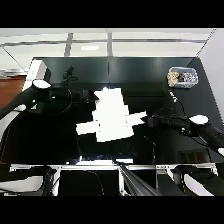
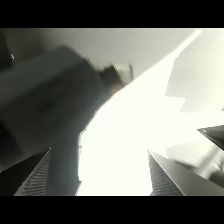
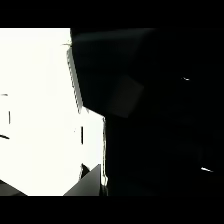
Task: Fold the box and place the chain.
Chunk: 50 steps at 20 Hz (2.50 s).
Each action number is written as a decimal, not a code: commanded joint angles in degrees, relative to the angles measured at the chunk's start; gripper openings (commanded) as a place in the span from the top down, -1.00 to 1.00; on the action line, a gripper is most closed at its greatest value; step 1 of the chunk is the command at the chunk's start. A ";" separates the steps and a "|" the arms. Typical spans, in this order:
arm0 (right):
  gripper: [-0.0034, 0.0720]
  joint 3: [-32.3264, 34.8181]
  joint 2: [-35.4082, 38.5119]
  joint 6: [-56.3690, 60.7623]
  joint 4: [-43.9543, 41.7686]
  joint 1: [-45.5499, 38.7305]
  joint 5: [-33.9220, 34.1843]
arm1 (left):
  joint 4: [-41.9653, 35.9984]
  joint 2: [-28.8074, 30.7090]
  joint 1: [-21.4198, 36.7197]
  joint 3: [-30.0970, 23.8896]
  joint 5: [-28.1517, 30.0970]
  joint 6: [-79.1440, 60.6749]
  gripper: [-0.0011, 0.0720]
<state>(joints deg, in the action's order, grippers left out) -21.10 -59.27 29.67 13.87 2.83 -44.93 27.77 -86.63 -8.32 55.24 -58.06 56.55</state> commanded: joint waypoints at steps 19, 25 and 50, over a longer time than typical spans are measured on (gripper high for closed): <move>0.86 0.35 0.13 -0.13 -0.09 1.25 -0.11 | 7.98 -20.81 -7.04 16.92 -33.99 -13.29 0.47; 0.86 0.35 0.13 -0.13 -0.11 1.22 -0.24 | 7.28 -21.81 -6.51 17.00 -30.01 -12.37 0.55; -0.95 -13.60 0.15 3.10 19.15 -17.03 -20.22 | 9.22 -6.82 -7.30 14.29 -24.83 -19.15 0.92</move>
<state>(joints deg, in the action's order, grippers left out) -29.47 -59.18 31.86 24.25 -8.40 -55.66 36.88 -100.38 -14.11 71.96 -88.47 41.43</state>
